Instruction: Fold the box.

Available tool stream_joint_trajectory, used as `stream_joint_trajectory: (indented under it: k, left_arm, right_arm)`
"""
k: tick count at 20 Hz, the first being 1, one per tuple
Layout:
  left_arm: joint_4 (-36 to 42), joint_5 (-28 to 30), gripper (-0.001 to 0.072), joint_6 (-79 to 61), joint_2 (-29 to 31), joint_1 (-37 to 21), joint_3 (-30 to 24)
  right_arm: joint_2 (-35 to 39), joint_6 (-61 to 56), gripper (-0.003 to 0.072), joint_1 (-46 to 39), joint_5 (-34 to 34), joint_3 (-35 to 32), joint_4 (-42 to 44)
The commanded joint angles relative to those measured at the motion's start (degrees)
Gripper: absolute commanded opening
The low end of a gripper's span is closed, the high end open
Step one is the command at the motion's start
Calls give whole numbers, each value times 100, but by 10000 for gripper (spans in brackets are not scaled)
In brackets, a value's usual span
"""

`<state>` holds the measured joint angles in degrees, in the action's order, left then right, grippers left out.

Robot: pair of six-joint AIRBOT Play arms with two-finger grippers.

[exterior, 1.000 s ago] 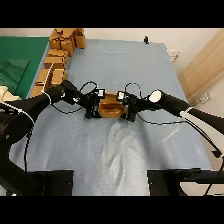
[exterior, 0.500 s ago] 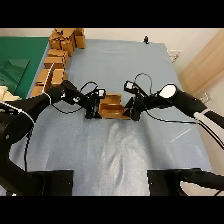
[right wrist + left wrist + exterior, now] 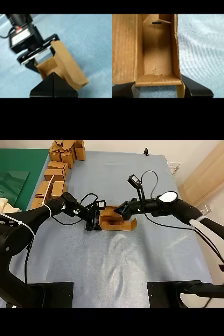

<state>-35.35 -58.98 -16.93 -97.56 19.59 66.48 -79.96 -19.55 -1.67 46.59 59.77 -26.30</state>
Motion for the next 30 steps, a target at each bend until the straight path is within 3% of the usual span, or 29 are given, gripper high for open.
stream_joint_trajectory:
  k: [1, 5, 10, 13, 20, 30]
  left_arm:
    - [-20, -4, 397, 7, 0, 4, 4]
    - [-24, -4, 397, 4, 0, 4, 4]
    - [-63, 0, 397, 4, 2, 4, 4]
    - [-70, 7, 397, 4, 2, 4, 4]
    - [-68, 61, 397, 4, 2, 4, 4]
    - [-68, 114, 397, 9, 2, 4, 4]
  right_arm:
    - [-763, -164, 2, -2, -103, 656, 118]
    - [-1333, -1110, 1, -15, -98, 1379, -918]
    - [-1661, -2002, 1, -90, 262, 1552, -1985]
    - [-2092, -2243, 1, -184, 1287, 1864, -2072]
    - [-2400, -2308, 0, -229, 2013, 2444, -2105]
    - [-2199, -2293, 2, -431, 1971, 2688, -2153]
